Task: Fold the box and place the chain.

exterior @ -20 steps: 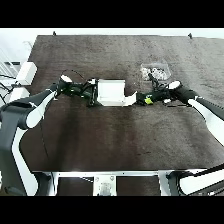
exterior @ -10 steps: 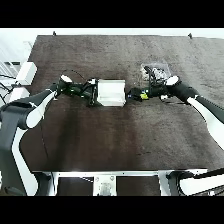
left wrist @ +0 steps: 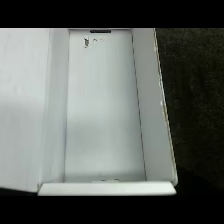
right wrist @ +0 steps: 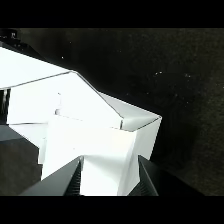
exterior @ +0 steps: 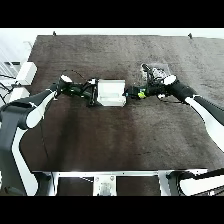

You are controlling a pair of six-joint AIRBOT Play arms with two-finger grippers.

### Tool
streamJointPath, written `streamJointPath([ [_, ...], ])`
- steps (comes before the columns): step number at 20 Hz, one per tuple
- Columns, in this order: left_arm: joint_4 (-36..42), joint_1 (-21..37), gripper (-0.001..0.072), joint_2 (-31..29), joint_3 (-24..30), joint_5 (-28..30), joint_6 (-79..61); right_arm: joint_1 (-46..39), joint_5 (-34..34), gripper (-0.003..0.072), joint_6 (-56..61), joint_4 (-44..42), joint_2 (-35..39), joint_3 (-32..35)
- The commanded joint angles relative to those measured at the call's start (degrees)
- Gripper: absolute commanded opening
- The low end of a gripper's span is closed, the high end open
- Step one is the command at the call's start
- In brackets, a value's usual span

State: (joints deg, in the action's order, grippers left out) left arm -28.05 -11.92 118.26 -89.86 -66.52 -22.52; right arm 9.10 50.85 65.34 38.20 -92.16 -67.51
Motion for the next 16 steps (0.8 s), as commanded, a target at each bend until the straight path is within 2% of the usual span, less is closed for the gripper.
streamJointPath([
  [1,0.0,0.0,0.0624,0.0,0.0,0.0,0.0,0.9,-0.3,0.0434,2.1,1.1,-0.2,-0.3],
  [4,0.0,0.0,0.0624,0.0,0.0,0.0,0.0,2.5,-0.4,0.0432,6.6,6.3,-0.7,-1.8],
  [16,0.0,0.0,0.0624,0.0,0.0,-0.1,0.0,7.2,-0.5,0.0433,18.7,17.0,-3.3,-7.0],
])
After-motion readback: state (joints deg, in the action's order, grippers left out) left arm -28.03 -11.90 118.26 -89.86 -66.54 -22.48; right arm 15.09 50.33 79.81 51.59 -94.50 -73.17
